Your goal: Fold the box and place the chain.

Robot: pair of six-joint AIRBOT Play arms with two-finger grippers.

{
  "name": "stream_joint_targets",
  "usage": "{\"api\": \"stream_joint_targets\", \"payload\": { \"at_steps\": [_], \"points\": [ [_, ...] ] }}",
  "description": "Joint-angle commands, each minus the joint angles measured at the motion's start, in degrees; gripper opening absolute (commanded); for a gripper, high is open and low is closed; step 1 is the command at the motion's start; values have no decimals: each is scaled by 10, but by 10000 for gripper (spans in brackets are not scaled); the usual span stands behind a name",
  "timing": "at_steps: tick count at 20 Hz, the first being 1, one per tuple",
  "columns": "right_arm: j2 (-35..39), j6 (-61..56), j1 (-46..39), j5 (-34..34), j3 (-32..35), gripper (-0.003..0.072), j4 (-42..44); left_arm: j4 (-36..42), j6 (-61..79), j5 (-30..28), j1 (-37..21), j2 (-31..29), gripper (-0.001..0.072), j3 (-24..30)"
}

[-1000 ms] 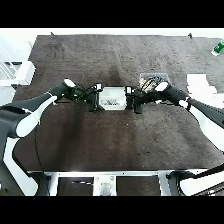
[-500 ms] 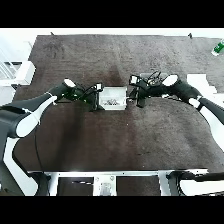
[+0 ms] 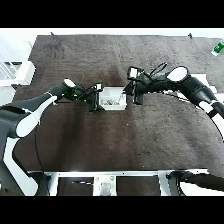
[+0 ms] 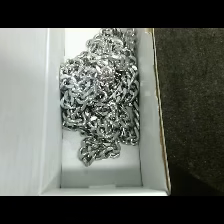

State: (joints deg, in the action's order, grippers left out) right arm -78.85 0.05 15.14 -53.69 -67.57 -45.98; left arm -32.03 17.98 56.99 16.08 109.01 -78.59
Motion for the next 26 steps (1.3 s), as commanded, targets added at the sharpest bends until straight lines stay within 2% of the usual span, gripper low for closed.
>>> {"api": "stream_joint_targets", "payload": {
  "at_steps": [1, 4, 8, 9, 10, 11, 19, 20, 22, 24, 26],
  "points": [
    [-12, -3, 30, 53, -3, 14, 4, 0, 0, 0, 0, 0, 469, 0],
    [-45, -3, 29, 93, -3, 13, 8, 0, 0, 0, 0, 0, 469, 0],
    [-58, 2, 30, 96, -3, 24, 13, 0, 0, 0, 0, 0, 469, 0],
    [-58, 2, 30, 96, -3, 178, 20, 0, 0, 0, 0, 0, 469, 0],
    [-58, 1, 30, 96, -5, 408, 24, 0, 0, 0, 0, 0, 469, 0],
    [-57, -7, 30, 94, -5, 513, 25, 0, 0, 0, 0, 0, 469, 0],
    [-8, -97, 12, 92, -17, 508, 83, 0, 0, 0, 0, 0, 469, 0],
    [-4, -116, -2, 91, -27, 464, 110, 0, 0, 0, 0, 0, 469, 0],
    [-7, -142, -37, 91, -45, 244, 159, 0, 0, 0, 0, 0, 469, 0],
    [-23, -158, -64, 65, -59, 232, 177, 0, 0, 0, 0, 0, 468, 0],
    [-58, -170, -79, 10, -79, 200, 177, 0, 0, 0, 0, 0, 469, 0]
  ]
}}
